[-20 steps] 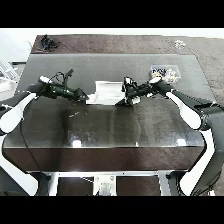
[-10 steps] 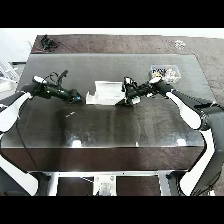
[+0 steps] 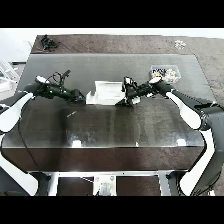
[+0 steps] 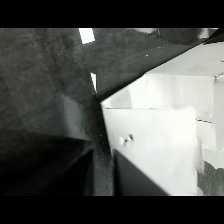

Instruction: Fold the box and place the chain.

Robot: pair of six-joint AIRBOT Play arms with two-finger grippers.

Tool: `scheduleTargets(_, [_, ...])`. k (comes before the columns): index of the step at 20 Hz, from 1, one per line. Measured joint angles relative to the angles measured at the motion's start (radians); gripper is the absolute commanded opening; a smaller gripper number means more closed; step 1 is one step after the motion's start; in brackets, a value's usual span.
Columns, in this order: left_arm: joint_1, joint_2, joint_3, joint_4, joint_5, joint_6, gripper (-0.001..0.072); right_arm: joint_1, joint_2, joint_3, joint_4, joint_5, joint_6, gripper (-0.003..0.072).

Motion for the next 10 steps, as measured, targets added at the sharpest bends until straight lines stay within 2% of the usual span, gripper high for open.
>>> scheduleTargets(10, [-0.018, -0.001, 0.000, 0.017, 0.037, -0.013, 0.0068, 0.000, 0.000, 0.000, 0.000, 0.000, 0.000, 0.0586])
